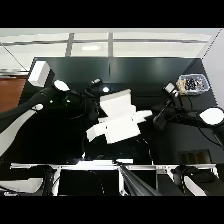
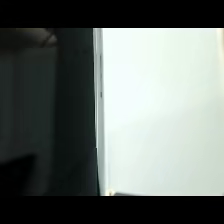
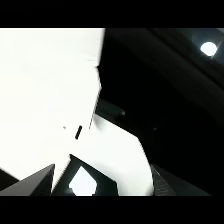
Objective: Fold the box and place the chain.
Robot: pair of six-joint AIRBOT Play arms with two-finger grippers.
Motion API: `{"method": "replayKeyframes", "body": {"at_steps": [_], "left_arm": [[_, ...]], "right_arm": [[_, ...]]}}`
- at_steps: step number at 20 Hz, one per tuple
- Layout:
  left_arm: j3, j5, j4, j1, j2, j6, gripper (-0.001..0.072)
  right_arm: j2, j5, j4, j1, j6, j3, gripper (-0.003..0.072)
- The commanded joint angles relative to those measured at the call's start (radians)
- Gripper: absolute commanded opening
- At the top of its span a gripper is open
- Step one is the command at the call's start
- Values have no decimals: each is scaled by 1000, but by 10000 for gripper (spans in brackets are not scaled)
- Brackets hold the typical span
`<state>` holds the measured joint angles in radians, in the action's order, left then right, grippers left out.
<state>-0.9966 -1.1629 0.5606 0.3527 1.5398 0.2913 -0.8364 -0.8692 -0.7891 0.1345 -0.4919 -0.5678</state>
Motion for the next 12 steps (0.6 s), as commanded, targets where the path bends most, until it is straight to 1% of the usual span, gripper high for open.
{"method": "replayKeyframes", "body": {"at_steps": [1, 2, 3, 5, 8, 10, 11, 12], "left_arm": [[7, 133, 125, 129, -37, -315, 27], [10, 204, 157, 161, -36, -299, 27], [12, 253, 156, 178, -34, -299, 27], [12, 309, 154, 192, -28, -299, 27], [14, 315, 154, 180, -16, -299, 27], [16, 315, 155, 173, -14, -299, 27], [17, 317, 158, 172, -13, -299, 27], [17, 317, 159, 167, -10, -299, 27]], "right_arm": [[-1, -82, -80, 46, 112, 13, 706], [-1, -63, -79, 72, 123, 35, 706], [-1, -43, -80, 97, 129, 54, 706], [-2, -2, -80, 141, 150, 91, 706], [-2, 59, -95, 201, 156, 143, 706], [-3, 107, -151, 240, 157, 172, 705], [-3, 138, -192, 257, 155, 182, 674], [-3, 161, -223, 266, 154, 189, 674]]}}
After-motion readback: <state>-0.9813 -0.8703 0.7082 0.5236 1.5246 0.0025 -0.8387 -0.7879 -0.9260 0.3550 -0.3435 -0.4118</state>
